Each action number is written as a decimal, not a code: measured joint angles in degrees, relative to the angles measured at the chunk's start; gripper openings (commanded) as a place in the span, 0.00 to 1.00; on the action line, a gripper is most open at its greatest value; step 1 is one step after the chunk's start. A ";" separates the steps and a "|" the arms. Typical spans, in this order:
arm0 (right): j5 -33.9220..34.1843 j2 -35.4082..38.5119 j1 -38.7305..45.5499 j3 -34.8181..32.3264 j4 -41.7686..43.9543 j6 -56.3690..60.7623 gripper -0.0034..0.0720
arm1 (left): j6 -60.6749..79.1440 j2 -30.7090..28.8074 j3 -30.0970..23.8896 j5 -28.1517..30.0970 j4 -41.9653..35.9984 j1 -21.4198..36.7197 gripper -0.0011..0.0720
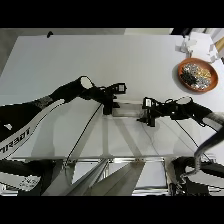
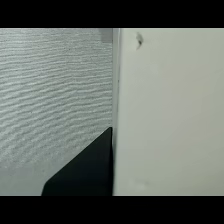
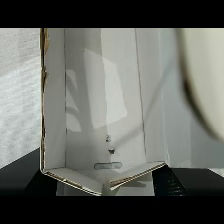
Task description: Fold the box and place the chain.
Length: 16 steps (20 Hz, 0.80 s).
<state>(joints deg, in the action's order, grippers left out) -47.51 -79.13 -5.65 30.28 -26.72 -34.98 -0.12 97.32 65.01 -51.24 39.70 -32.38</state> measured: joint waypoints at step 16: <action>-0.37 -0.02 0.00 0.00 0.07 0.39 0.47 | 0.00 0.00 0.00 0.02 0.00 0.02 0.03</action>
<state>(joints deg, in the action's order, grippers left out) -47.88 -79.15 -5.65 30.28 -26.65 -34.59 -0.12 97.32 65.01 -51.22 39.70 -32.36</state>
